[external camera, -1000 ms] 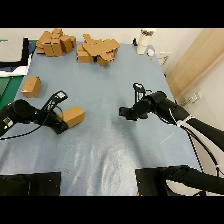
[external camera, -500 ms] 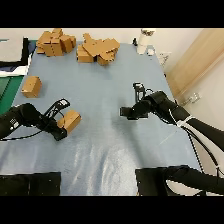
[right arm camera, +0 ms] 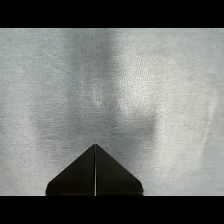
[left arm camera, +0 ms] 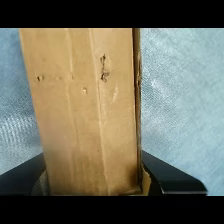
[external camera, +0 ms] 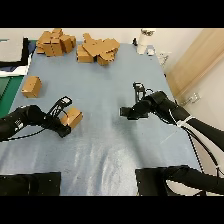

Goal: Fold the box.

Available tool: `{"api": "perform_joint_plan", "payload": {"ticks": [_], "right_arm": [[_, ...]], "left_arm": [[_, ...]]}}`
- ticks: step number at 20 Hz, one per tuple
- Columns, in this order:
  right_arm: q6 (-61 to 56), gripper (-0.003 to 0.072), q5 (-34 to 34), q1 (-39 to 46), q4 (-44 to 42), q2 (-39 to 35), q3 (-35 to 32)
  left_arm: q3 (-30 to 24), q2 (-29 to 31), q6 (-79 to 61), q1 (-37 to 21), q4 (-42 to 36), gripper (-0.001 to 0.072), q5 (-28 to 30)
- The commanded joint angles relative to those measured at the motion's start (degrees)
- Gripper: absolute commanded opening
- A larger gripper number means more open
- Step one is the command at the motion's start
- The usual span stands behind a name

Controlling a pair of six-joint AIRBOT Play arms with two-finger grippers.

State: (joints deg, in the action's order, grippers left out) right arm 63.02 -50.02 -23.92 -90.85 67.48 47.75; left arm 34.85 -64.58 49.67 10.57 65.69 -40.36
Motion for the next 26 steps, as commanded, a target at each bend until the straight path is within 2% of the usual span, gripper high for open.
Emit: {"api": "perform_joint_plan", "payload": {"ticks": [1,4,7,14,20,22,26], "right_arm": [[0.0,0.0001,0.0,0.0,-0.1,0.0,0.0],[0.0,0.0001,0.0,0.0,-0.1,0.0,0.0],[0.0,0.0001,0.0,0.0,-0.1,0.0,0.0],[0.0,0.0001,0.0,0.0,-0.1,0.0,0.0],[0.0,0.0001,0.0,0.0,-0.1,0.0,0.0],[0.0,0.0002,0.0,0.0,-0.1,0.0,0.0],[0.0,0.0002,0.0,0.0,-0.1,0.0,0.0]], "left_arm": [[0.0,-0.1,1.2,0.2,0.1,0.0235,0.8],[0.0,-0.1,1.5,-0.1,0.2,0.0235,0.8],[0.0,-0.1,5.3,-3.4,0.2,0.0235,0.8],[0.4,0.1,7.3,-18.3,0.4,0.0245,-0.5],[2.4,0.1,7.4,-30.8,4.7,0.0246,-1.2],[3.0,0.0,7.4,-32.9,4.7,0.0246,-0.2],[5.2,-0.8,7.4,-33.2,4.8,0.0257,4.4]]}}
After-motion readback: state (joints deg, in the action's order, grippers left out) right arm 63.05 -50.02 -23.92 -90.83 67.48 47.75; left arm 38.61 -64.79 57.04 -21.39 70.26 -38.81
